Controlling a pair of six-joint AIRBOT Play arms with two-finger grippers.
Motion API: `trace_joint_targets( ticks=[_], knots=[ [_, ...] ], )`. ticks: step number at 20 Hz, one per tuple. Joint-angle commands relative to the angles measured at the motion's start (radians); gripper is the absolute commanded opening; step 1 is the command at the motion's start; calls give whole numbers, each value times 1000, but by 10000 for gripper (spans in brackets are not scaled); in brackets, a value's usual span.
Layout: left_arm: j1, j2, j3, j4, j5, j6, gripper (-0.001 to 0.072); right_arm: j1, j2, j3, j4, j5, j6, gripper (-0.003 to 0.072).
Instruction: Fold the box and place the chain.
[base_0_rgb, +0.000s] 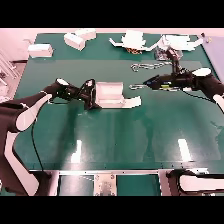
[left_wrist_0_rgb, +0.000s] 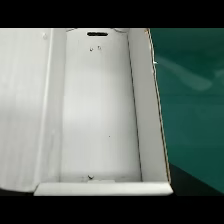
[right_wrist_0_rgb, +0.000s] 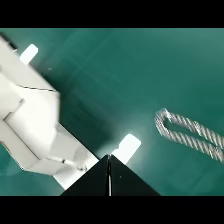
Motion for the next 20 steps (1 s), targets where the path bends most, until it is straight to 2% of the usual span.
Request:
trace_joint_targets(
  ticks=[1, 6, 10, 15, 17, 20],
  knots=[
    [0, 0, 1, 0, -1, 0, 490, -64, 2, -56, -102, 21, 276, 7],
    [0, 0, 1, 0, -1, 0, 490, -63, -28, -168, -123, -17, 272, 7],
    [0, 0, 1, 0, -1, 0, 490, -34, -109, -171, -47, -21, 271, 6],
    [0, 0, 1, 0, -1, 0, 490, 105, -115, -171, -39, -25, 275, 6],
    [0, 0, 1, 0, -1, 0, 490, 141, -116, -170, -33, -85, 276, 6],
    [0, 0, 1, 0, -1, 0, 489, 174, -116, -155, 7, -101, 272, 6]
  ],
)
